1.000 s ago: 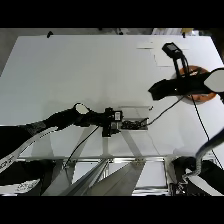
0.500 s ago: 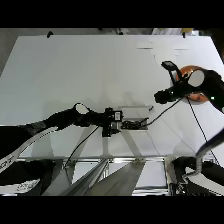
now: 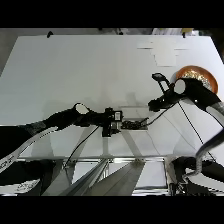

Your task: Fold the box and place the chain.

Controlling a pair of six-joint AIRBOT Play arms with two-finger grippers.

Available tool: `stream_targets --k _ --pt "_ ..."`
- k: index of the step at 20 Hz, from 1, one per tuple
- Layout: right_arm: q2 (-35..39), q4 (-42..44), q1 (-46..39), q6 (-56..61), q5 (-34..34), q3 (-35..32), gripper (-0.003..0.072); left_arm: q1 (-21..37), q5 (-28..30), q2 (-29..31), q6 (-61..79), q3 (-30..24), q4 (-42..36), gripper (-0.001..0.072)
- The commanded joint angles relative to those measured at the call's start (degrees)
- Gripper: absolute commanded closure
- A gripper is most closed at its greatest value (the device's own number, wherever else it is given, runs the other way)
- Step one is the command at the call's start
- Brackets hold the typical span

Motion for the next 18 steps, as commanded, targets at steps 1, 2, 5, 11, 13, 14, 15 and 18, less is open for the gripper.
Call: stream_targets --k 1,2,5,11,13,14,15,18 --pt "-2.25 -1.60 0.48 2.10 -0.79 -0.24 0.0380 0.00 0.02 0.04 0.02 0.00 0.00 0.0435" --pt "-2.95 -1.49 0.48 2.12 -1.18 -0.24 0.0391 0.00 0.04 0.04 0.02 0.02 0.00 0.0435" --pt "-3.41 -1.46 0.48 2.12 -2.95 -0.31 0.0391 0.00 0.02 0.04 0.02 0.02 0.00 0.0435" --pt "-1.01 -1.84 0.46 1.16 -3.91 -0.28 0.0391 0.00 0.02 0.04 0.02 0.00 0.00 0.0435" --pt "1.44 -2.14 0.31 -5.73 -3.76 -0.28 0.0390 0.00 0.02 0.04 0.02 0.02 0.00 0.0435" --pt "2.91 -3.13 0.28 -9.05 -3.80 -0.28 0.0389 0.00 0.02 0.04 0.02 0.00 0.00 0.0435" --pt "4.39 -3.41 0.28 -13.35 -3.61 -0.31 0.0389 0.00 0.02 0.04 0.02 0.02 0.00 0.0435" --pt "6.67 -1.03 -0.44 -30.97 -1.14 -0.31 0.0388 0.00 0.02 0.04 0.02 0.02 0.00 0.0435"
